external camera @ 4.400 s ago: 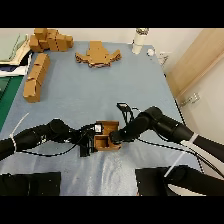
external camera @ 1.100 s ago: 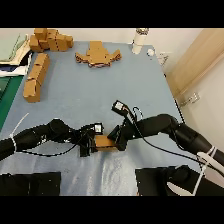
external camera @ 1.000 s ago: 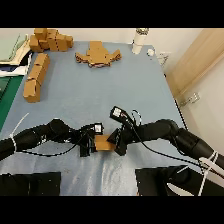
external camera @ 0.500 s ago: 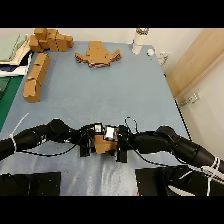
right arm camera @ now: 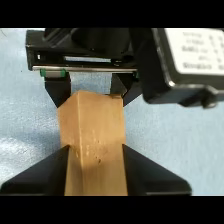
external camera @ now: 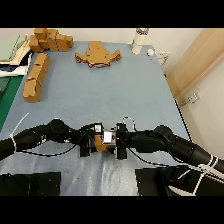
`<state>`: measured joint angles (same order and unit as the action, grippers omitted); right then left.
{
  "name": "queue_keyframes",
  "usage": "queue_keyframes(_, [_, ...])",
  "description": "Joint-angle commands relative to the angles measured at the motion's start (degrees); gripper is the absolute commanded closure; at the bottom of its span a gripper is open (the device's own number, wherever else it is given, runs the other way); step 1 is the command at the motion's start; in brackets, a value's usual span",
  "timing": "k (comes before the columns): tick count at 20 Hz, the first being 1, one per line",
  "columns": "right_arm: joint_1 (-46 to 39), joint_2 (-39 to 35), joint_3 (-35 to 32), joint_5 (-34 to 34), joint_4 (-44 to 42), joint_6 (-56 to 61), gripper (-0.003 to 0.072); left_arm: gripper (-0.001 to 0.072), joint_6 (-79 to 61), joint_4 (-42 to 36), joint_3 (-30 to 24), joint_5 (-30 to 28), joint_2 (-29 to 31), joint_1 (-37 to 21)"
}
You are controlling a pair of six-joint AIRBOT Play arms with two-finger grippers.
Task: Fold the box.
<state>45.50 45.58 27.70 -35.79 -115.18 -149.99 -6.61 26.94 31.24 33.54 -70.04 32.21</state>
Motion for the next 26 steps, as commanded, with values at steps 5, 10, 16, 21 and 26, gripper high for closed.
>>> queue_keyframes(5, [1.07, -0.72, 0.35, 0.79, 1.16, -0.98, 0.0345, 0.0183, 0.0, 0.02, 0.0, -0.02, -0.02, -0.04])
queue_keyframes(10, [1.05, -1.07, 1.03, 0.61, 1.27, -1.01, 0.0418, 0.0183, 0.0, 0.02, 0.0, 0.0, -0.02, -0.04])
queue_keyframes(16, [1.07, 0.55, 1.03, 0.55, 1.99, -0.98, 0.0528, 0.0183, 0.0, 0.02, 0.0, 0.02, -0.02, -0.04])
queue_keyframes(21, [1.07, 0.83, 1.01, -3.15, -1.27, -1.01, 0.0519, 0.0184, 0.0, 0.02, 0.0, -0.02, -0.02, -0.04])
queue_keyframes(26, [1.07, 0.9, 0.63, -4.39, -2.29, -1.01, 0.0478, 0.0183, 0.0, 0.02, 0.0, -0.02, -0.02, -0.04])
